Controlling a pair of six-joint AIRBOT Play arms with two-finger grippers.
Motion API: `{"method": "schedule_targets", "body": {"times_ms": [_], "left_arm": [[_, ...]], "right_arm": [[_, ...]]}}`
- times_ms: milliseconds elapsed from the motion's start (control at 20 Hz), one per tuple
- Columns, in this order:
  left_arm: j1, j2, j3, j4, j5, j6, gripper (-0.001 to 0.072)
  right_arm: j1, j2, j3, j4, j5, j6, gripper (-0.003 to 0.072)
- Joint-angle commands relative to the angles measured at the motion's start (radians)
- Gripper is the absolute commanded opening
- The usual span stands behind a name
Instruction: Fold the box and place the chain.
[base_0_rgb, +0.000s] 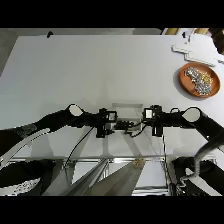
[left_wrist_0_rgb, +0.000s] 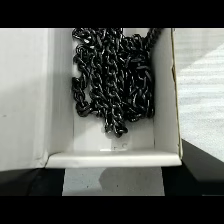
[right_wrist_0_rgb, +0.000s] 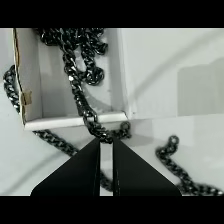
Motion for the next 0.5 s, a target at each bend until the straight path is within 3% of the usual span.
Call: {"method": "schedule_targets", "body": {"times_ms": [0,100,200,300,450], "left_arm": [[0.000,0.000,0.000,0.000,0.000,0.000,0.0219],[0.000,0.000,0.000,0.000,0.000,0.000,0.0219],[0.000,0.000,0.000,0.000,0.000,0.000,0.0219],[0.000,0.000,0.000,0.000,0.000,0.000,0.0219],[0.000,0.000,0.000,0.000,0.000,0.000,0.0219]], "right_arm": [[0.001,0.116,0.001,-0.024,0.007,0.043,0.0018],[0.001,0.208,0.001,0.030,0.032,0.093,0.0018],[0.001,0.280,0.001,0.190,0.077,0.115,0.0017],[0.001,0.302,0.001,0.322,0.113,0.114,0.0017],[0.046,0.291,0.001,0.362,0.103,0.114,0.0017]]}}
